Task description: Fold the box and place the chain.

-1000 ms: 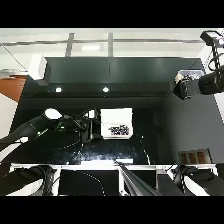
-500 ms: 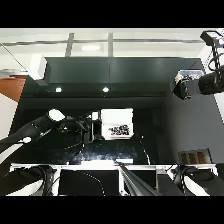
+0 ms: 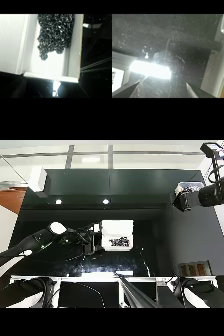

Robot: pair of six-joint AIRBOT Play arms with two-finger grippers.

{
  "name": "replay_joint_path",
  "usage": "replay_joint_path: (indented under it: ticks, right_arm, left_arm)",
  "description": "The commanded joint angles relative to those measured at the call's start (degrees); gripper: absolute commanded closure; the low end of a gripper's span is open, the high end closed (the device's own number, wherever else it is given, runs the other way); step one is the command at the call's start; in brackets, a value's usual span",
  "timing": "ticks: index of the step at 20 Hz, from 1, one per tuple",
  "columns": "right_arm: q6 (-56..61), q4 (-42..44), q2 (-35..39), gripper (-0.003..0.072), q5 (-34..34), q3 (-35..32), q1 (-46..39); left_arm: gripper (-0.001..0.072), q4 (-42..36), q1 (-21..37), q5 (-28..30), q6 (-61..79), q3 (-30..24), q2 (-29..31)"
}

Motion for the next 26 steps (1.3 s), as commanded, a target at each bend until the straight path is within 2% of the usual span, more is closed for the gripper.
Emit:
replay_joint_path:
  ticks: [1, 5, 10, 16, 20, 26]
  right_arm:
    - [0.6, 0.0, 0.0, -0.0018, 0.6, -0.2, 0.0]
    - [2.1, 3.4, 0.0, -0.0018, 6.2, -3.8, 0.0]
    - [-2.6, 18.2, -1.5, -0.0018, 15.7, -12.9, 1.7]
    - [-12.4, 27.1, -13.2, -0.0018, 29.9, -14.5, 7.5]
    - [-24.8, 28.4, -19.3, -0.0017, 28.1, -14.5, 11.8]
    - [-39.8, 32.5, -19.3, -0.0015, 18.9, -14.5, 12.8]
  left_arm:
    - [0.0411, 0.2, 0.0, 0.2, -0.1, 0.1, 0.0]
    - [0.0429, 0.2, 0.0, 0.2, -0.1, 0.1, 0.0]
    - [0.0429, 0.2, 0.0, 0.2, -0.1, 0.1, 0.0]
    - [0.0429, 0.2, 0.0, 0.2, -0.1, 0.1, 0.0]
    - [0.0429, 0.2, 0.0, 0.2, -0.1, 0.1, 0.0]
    - [0.0429, 0.2, 0.0, 0.2, -0.1, 0.1, 0.0]
